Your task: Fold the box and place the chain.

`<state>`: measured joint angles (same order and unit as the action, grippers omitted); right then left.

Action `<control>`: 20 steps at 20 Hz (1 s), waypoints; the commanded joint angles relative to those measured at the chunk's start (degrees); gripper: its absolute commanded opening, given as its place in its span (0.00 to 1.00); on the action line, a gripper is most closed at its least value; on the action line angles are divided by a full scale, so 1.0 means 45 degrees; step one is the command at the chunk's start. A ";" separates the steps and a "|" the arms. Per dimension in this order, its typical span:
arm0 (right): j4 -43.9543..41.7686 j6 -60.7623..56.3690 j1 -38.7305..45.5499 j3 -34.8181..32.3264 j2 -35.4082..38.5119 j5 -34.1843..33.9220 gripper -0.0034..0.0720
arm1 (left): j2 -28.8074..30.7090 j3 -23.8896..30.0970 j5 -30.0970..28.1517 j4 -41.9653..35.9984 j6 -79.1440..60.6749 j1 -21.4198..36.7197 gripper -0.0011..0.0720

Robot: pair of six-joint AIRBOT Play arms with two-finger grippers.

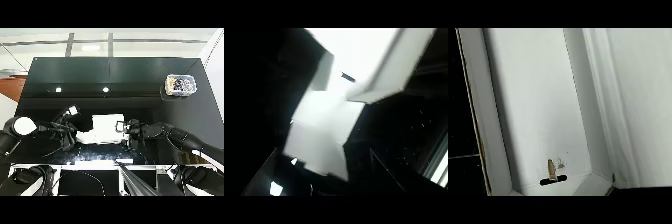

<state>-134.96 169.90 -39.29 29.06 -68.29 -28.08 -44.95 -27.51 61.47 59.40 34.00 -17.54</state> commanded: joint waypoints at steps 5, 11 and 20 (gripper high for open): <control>0.0000 0.0000 0.0000 -0.0005 0.0000 -0.0005 0.57 | -0.0466 0.0486 -0.2861 -0.1073 -0.3905 -0.1433 0.98; -0.0005 -0.0141 0.0000 -0.0005 0.0000 -0.0010 0.57 | -0.1953 0.0486 -0.3317 -0.1073 -0.5280 -0.2404 0.98; -0.0005 -0.0141 0.0000 -0.0005 0.0000 -0.0010 0.57 | -0.2283 0.0481 -0.4095 -0.1078 -0.5178 -0.2958 0.53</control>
